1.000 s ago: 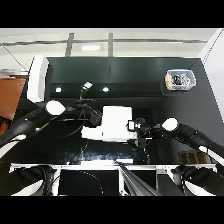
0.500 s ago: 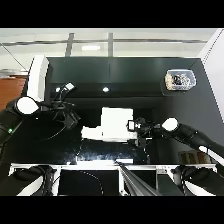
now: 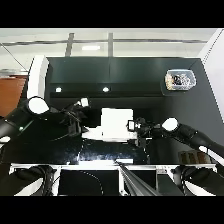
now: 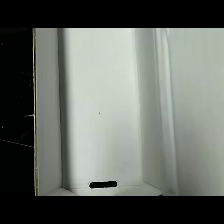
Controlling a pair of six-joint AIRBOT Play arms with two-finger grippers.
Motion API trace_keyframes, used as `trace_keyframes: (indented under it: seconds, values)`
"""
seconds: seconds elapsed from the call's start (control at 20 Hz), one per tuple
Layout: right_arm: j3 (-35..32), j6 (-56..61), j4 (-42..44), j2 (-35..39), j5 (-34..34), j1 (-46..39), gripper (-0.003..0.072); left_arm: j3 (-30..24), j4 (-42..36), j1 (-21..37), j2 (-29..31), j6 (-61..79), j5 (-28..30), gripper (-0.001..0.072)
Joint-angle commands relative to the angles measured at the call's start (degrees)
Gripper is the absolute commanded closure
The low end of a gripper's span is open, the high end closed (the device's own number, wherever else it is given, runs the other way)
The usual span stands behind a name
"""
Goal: Fold the box and place the chain.
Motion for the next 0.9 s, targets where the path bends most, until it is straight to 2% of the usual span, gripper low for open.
trace_keyframes:
  seconds: [0.0, 0.15, 0.25, 0.3, 0.35, 0.55, 0.65, 0.75, 0.8, 0.85]
  values:
    - [0.00, 0.00, 0.02, -0.02, 0.00, 0.04, 0.0119, -0.02, -5.31, -3.08, -4.72, 9.84, 0.76, 0.0009]
    - [0.00, 0.00, 0.02, -0.02, -0.02, 0.04, 0.0119, -0.02, -5.38, -3.48, -7.04, 9.84, 1.14, 0.0020]
    - [0.00, 0.00, 0.02, -0.02, -0.04, 0.04, 0.0119, -0.04, -5.38, -4.66, -7.78, 9.81, 0.72, 0.0058]
    - [0.00, 0.00, 0.04, -0.02, -0.04, 0.04, 0.0119, -0.04, -5.35, -5.79, -7.98, 9.81, 0.85, 0.0117]
    - [0.00, 0.02, 0.04, -0.02, -0.04, 0.04, 0.0119, -0.04, -5.31, -7.06, -8.02, 9.79, 1.57, 0.0130]
    - [0.00, 0.00, 0.04, -0.02, -0.07, 0.04, 0.0119, -0.50, -4.87, -8.81, -8.13, 8.04, 2.84, 0.0143]
    - [0.00, 0.00, 0.04, -0.02, -0.07, 0.04, 0.0119, -0.52, -3.67, -8.83, -8.13, 5.55, 2.73, 0.0217]
    - [0.00, 0.02, 0.04, -0.04, -0.07, 0.04, 0.0120, -0.52, -3.65, -8.83, -8.13, 5.29, 2.71, 0.0233]
    - [0.00, 0.00, 0.02, -0.02, -0.07, 0.04, 0.0119, -0.52, -3.65, -8.83, -8.13, 5.31, 2.73, 0.0306]
    - [0.00, 0.00, 0.04, -0.02, -0.07, 0.04, 0.0119, -0.52, -3.67, -8.83, -8.13, 5.31, 3.02, 0.0319]
